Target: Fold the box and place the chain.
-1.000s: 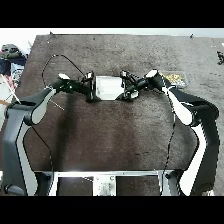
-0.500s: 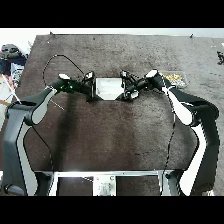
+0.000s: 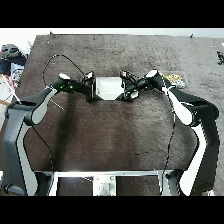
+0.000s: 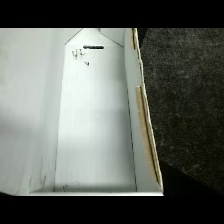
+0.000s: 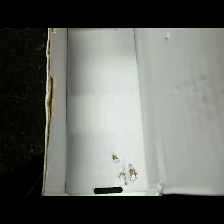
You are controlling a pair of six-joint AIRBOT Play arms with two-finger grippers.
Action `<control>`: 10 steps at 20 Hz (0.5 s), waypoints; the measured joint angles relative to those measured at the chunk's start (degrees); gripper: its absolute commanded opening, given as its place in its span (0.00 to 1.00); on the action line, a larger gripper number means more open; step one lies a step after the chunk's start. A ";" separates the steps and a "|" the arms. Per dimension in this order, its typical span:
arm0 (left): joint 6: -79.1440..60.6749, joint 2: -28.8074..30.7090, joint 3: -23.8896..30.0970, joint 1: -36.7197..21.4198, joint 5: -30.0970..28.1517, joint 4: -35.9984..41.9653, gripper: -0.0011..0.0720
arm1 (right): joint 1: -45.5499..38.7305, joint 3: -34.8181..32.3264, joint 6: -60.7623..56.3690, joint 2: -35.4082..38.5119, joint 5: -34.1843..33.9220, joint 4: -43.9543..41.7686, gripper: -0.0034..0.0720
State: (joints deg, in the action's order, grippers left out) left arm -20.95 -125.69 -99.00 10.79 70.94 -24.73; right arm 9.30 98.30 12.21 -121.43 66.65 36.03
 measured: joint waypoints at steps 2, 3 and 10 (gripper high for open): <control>0.02 0.00 0.00 0.00 -0.02 -0.22 0.66 | 0.00 0.00 0.02 0.00 0.00 0.00 0.68; 0.04 0.00 0.00 0.00 -0.02 -0.28 0.66 | 0.00 0.00 0.00 0.00 0.00 0.00 0.68; 0.11 0.00 0.00 0.00 -0.02 -0.42 0.66 | 0.00 0.00 0.00 0.00 -0.02 -0.02 0.68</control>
